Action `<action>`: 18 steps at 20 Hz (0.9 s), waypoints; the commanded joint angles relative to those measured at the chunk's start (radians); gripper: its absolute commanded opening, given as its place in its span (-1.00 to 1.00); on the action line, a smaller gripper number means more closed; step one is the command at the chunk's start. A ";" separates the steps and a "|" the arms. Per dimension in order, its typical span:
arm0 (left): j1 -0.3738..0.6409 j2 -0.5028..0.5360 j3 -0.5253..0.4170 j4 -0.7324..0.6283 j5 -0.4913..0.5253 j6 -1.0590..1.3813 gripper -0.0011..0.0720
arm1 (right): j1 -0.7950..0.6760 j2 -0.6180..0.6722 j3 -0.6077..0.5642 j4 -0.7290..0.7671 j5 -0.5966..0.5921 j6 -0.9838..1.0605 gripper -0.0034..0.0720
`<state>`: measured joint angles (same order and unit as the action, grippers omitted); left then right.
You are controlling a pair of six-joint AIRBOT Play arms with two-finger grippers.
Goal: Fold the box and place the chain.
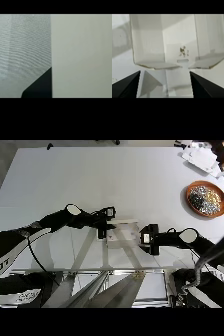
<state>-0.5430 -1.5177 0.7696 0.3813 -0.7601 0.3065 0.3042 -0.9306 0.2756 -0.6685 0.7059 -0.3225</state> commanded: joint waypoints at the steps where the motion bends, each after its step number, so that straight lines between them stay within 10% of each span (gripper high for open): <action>1: -0.001 0.000 -0.001 0.000 0.000 0.000 -0.93 | 0.025 0.000 -0.002 0.100 -0.072 0.004 0.95; 18: -0.001 0.000 -0.001 0.000 0.000 0.000 -0.93 | -0.016 -0.002 0.043 0.153 -0.066 0.003 0.95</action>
<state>-0.5430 -1.5177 0.7692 0.3809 -0.7593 0.3061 0.2977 -0.9325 0.3122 -0.5179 0.6277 -0.3199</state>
